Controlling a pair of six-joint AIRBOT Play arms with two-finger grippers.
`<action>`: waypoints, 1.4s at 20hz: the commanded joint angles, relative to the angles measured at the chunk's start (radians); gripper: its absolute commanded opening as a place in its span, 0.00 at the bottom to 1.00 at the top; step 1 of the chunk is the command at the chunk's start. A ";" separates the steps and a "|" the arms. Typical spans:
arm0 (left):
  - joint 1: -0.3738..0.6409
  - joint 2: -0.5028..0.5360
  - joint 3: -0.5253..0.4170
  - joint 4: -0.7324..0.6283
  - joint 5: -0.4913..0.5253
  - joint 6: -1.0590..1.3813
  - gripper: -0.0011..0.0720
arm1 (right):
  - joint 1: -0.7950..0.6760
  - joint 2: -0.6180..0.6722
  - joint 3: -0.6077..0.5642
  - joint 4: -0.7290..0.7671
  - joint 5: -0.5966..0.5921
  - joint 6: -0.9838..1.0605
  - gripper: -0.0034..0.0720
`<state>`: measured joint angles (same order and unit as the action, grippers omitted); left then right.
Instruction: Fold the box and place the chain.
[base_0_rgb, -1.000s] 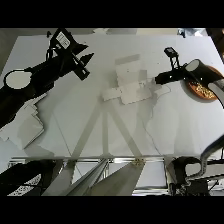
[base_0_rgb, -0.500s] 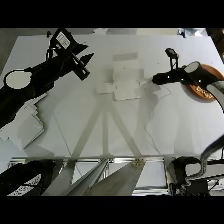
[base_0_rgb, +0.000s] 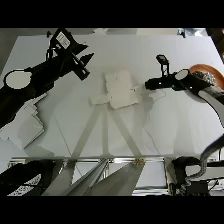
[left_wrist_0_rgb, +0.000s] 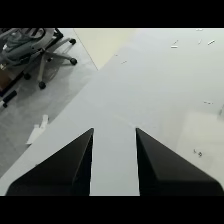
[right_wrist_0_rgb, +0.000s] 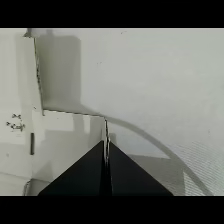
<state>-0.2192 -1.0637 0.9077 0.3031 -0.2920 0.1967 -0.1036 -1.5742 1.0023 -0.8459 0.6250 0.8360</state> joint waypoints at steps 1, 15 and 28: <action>-0.001 -0.001 0.001 0.000 0.000 0.000 0.42 | 0.008 0.047 -0.003 0.012 -0.043 -0.001 0.05; -0.001 -0.001 0.001 0.000 0.000 0.000 0.42 | -0.023 0.072 0.033 -0.064 0.071 0.082 0.78; -0.001 -0.001 0.001 0.001 0.001 0.001 0.42 | -0.068 -0.277 0.503 -0.153 0.689 0.157 0.73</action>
<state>-0.2192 -1.0637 0.9077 0.3035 -0.2920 0.1970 -0.1829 -1.7779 1.4429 -1.0073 1.1908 0.9909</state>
